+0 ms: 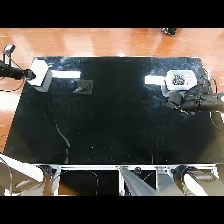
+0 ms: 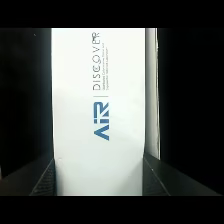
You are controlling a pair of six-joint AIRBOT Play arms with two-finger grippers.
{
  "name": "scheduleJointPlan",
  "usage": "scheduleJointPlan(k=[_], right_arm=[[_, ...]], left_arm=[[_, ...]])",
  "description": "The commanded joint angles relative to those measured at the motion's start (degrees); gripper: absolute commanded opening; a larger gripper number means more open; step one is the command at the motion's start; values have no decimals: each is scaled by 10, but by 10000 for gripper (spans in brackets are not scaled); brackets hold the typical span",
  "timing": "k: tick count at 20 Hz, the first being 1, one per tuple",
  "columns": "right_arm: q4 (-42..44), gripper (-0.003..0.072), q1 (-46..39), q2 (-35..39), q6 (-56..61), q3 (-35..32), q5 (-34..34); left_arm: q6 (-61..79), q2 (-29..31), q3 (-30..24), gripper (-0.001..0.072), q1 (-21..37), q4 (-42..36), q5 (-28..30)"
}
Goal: Fold the box and place the chain.
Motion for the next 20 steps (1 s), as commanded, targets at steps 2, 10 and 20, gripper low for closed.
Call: scheduleJointPlan(k=[2,10,20], right_arm=[[0,33,0,0,0,1,7],[-7,33,29,-2,-48,8,-53],[-208,33,103,-243,9,287,-54]], left_arm=[[-19,-1,30,630,-1,1,18],[-110,0,122,580,-6,-33,83],[-213,322,-227,18,-234,-63,129]])
